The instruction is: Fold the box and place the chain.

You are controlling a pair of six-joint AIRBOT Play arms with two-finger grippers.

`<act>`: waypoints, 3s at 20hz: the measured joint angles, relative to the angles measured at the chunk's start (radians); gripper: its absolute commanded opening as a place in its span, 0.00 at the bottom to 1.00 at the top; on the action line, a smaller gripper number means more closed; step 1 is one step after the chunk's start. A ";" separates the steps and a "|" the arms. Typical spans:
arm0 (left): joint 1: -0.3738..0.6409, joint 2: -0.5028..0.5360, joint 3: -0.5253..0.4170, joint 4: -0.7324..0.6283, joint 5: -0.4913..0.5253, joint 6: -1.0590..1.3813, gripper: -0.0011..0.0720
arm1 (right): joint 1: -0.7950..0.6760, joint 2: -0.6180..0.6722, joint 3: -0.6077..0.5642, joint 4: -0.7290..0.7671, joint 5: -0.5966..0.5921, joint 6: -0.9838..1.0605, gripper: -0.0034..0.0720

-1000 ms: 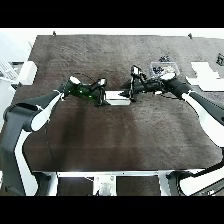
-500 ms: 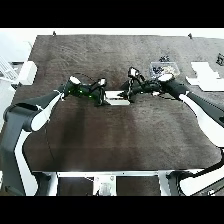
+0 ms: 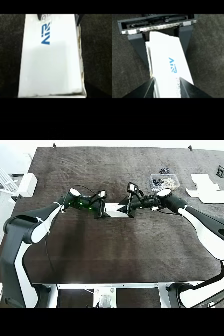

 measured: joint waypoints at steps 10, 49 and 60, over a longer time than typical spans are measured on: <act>0.000 0.000 0.000 0.000 0.002 0.000 0.50 | -0.013 0.000 -0.042 0.047 0.058 0.002 0.49; 0.000 0.000 0.000 -0.014 0.000 0.000 0.50 | -0.039 0.760 -0.379 0.005 -0.087 0.535 0.06; 0.015 0.047 0.001 -0.055 -0.009 -0.106 0.04 | -0.039 1.042 -0.740 -0.010 -0.259 0.587 0.06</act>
